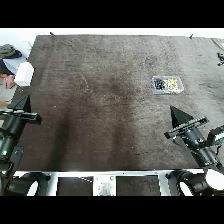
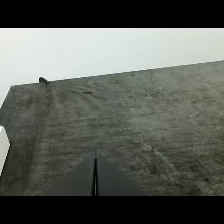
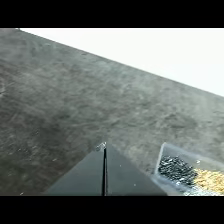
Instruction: Fold the box and place the chain.
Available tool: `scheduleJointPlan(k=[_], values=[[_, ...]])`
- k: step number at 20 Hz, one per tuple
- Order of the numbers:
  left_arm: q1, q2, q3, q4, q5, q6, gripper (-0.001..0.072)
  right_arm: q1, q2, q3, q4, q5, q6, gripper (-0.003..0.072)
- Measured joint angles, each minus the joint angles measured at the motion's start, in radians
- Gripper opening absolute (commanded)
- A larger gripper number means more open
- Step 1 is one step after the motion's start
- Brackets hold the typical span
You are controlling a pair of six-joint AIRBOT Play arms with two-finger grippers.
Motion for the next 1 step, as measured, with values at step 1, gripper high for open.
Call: scheduleJointPlan(k=[1], values=[[0.0,0.0,0.0,0.0,0.003,0.0,0.0012,0.0,0.002,-0.001,-0.006,-0.014,0.0,-0.0012]])
